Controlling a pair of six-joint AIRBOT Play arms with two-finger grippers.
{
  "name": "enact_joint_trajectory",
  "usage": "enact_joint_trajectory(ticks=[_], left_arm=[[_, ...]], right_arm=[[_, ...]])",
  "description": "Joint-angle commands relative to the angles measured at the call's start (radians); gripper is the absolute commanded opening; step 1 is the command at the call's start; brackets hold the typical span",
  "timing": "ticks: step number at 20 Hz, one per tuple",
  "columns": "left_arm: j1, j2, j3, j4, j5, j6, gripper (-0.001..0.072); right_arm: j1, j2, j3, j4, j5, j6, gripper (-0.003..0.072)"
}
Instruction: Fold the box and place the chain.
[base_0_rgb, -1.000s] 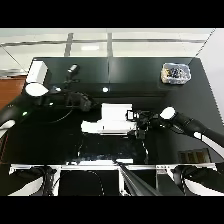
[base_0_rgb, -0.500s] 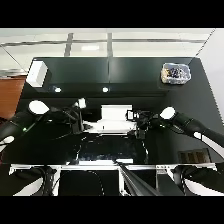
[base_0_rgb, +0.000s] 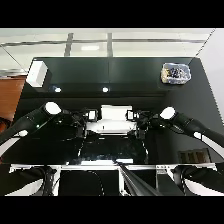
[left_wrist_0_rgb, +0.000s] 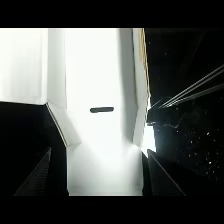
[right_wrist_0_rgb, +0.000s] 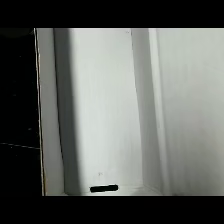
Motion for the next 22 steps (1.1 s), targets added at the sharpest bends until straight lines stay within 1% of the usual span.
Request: enact_joint_trajectory(ticks=[1, 2, 3, 4, 5, 7, 9, 13, 17, 20, 22], left_arm=[[-0.012, -0.01, 0.002, -0.085, -0.013, 0.018, 0.0665], [-0.019, -0.01, 0.002, -0.106, 0.011, 0.017, 0.0534], [-0.024, -0.01, 0.002, -0.125, 0.02, 0.018, 0.0388], [-0.026, -0.01, 0.002, -0.129, 0.018, 0.018, 0.0291], [-0.031, -0.01, 0.002, -0.129, 0.015, 0.017, 0.0226], [-0.038, -0.01, 0.002, -0.131, 0.013, 0.017, 0.0218], [-0.038, -0.014, 0.002, -0.168, 0.024, 0.017, 0.0218], [-0.038, -0.066, 0.002, -0.315, 0.029, 0.018, 0.0218], [-0.057, -0.076, 0.008, -0.329, 0.029, 0.019, 0.0218], [-0.1, -0.077, 0.008, -0.323, 0.09, 0.013, 0.0219], [-0.111, -0.076, 0.008, -0.308, 0.101, 0.01, 0.0219]], right_arm=[[0.0, -0.001, 0.001, -0.002, 0.001, 0.0, 0.0197], [0.0, -0.001, 0.001, -0.002, 0.001, 0.0, 0.0198], [0.0, -0.001, 0.001, -0.002, 0.001, 0.0, 0.0198], [0.0, -0.001, 0.001, -0.002, 0.0, 0.0, 0.0198], [0.0, -0.001, 0.001, -0.002, 0.001, 0.0, 0.0198], [0.0, -0.001, 0.001, -0.002, 0.0, 0.0, 0.0198], [0.0, -0.001, 0.001, -0.002, 0.0, 0.0, 0.0198], [0.0, -0.001, 0.001, -0.002, 0.0, 0.0, 0.0198], [0.0, -0.001, 0.001, -0.002, 0.0, 0.0, 0.0198], [0.001, -0.001, 0.001, -0.002, 0.0, 0.0, 0.0198], [0.0, -0.001, 0.001, -0.002, 0.0, 0.0, 0.0198]])
